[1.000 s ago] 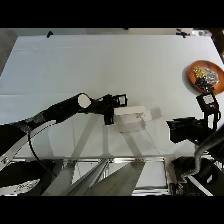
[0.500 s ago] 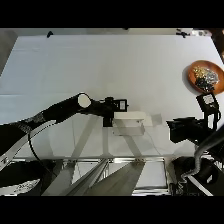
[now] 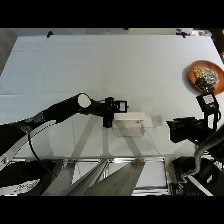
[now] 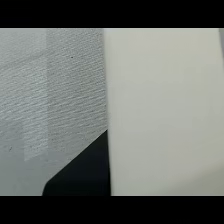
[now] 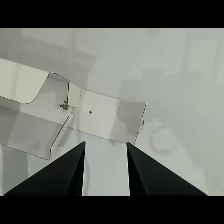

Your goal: Fold the box and place the chain.

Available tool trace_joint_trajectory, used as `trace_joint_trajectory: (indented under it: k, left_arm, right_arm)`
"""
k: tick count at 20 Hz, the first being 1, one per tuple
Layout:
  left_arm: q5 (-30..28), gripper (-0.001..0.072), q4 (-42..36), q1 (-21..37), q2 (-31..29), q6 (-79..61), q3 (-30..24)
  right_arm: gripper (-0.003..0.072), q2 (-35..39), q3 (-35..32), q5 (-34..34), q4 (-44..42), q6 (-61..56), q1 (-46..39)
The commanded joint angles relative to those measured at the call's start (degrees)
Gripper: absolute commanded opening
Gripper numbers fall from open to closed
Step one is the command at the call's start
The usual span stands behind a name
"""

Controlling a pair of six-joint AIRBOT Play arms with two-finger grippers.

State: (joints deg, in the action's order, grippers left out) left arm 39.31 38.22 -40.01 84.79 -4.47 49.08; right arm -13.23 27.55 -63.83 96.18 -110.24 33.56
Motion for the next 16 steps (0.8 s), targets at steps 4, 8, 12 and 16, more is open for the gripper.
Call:
trace_joint_trajectory:
  k: [4,8,12,16]
  left_arm:
    - [0.0,0.0015,0.0,0.0,0.0,-0.1,0.0]
    - [0.0,0.0015,0.0,0.0,0.0,-0.1,0.0]
    - [0.0,0.0015,0.0,0.0,0.0,-0.1,0.0]
    - [0.0,0.0015,0.0,0.0,0.0,-0.1,0.0]
  right_arm:
    - [0.0299,0.1,0.0,0.0,-0.1,0.0,0.0]
    - [0.0299,0.0,0.0,-0.2,-0.8,12.3,0.0]
    - [0.0300,0.0,1.4,-0.2,-12.3,48.5,0.0]
    - [0.0589,-0.3,1.8,2.4,-15.5,64.4,0.0]
